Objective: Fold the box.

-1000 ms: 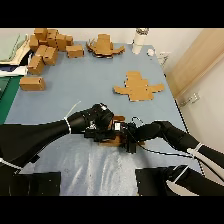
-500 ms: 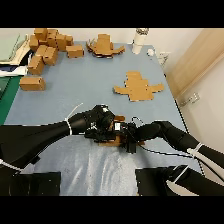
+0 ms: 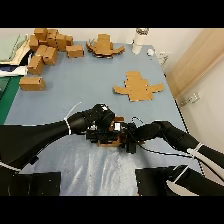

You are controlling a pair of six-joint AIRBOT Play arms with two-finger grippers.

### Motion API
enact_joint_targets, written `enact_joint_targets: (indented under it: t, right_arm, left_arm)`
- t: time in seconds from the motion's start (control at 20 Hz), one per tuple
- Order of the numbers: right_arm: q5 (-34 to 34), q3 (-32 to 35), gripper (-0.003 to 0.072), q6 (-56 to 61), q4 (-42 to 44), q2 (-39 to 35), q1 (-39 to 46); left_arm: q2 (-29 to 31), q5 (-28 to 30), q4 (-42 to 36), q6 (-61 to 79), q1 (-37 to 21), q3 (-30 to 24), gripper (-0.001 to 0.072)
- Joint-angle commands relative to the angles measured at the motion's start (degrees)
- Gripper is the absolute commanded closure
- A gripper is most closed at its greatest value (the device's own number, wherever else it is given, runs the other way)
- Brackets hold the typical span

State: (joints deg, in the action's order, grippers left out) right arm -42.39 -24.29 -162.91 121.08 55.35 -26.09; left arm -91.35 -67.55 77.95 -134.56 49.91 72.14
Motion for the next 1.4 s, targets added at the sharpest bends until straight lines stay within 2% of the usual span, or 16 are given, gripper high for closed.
enact_joint_targets:
  t: [0.0, 0.25, 0.5, 0.6, 0.85, 0.95, 1.0, 1.05, 1.1, 1.2, 1.3, 1.35]
  right_arm:
    - [-0.04, -0.02, 0.0188, 0.02, -0.02, -0.02, 0.02]
    - [-0.09, -0.02, 0.0188, 0.02, -0.04, -0.02, 0.02]
    - [-0.09, -0.02, 0.0188, 0.02, -0.04, -0.02, 0.02]
    - [-0.09, -0.02, 0.0188, 0.02, -0.04, -0.02, 0.02]
    - [-0.09, -0.02, 0.0188, 0.02, -0.02, -0.02, 0.02]
    - [-0.09, -0.02, 0.0188, 0.02, -0.02, -0.02, 0.02]
    - [-0.09, -0.02, 0.0188, 0.02, -0.02, -0.02, 0.02]
    - [-0.09, -0.02, 0.0188, 0.02, -0.04, -0.02, 0.02]
    - [-0.09, -0.02, 0.0188, 0.02, -0.02, -0.02, 0.02]
    - [-0.11, -0.02, 0.0188, 0.02, -0.02, -0.02, 0.02]
    - [-0.09, -0.02, 0.0188, 0.02, -0.04, -0.02, 0.02]
    - [-0.11, -0.02, 0.0188, 0.02, -0.02, -0.02, 0.02]
  left_arm:
    - [0.04, -2.23, -3.04, 0.20, -1.60, 0.85, 0.0280]
    - [0.04, -11.06, -10.21, 3.85, -9.09, 4.35, 0.0280]
    - [0.02, -11.10, -28.41, 16.26, -17.68, 5.16, 0.0279]
    - [0.02, -11.17, -33.11, 20.11, -20.90, 5.16, 0.0279]
    - [-0.57, -16.68, -32.50, 28.06, -28.81, 5.16, 0.0280]
    - [-1.01, -16.90, -32.24, 35.52, -32.48, 5.16, 0.0281]
    - [-1.20, -16.35, -31.41, 41.09, -34.21, 5.16, 0.0308]
    - [-1.22, -15.08, -29.83, 49.62, -35.85, 5.16, 0.0571]
    - [-1.22, -13.40, -28.57, 58.58, -37.16, 5.16, 0.0696]
    - [-1.14, -11.67, -28.39, 77.50, -38.64, 5.14, 0.0698]
    - [-0.09, -9.68, -28.59, 87.67, -38.03, 3.48, 0.0700]
    - [1.31, -6.99, -28.65, 90.82, -37.16, 0.94, 0.0701]
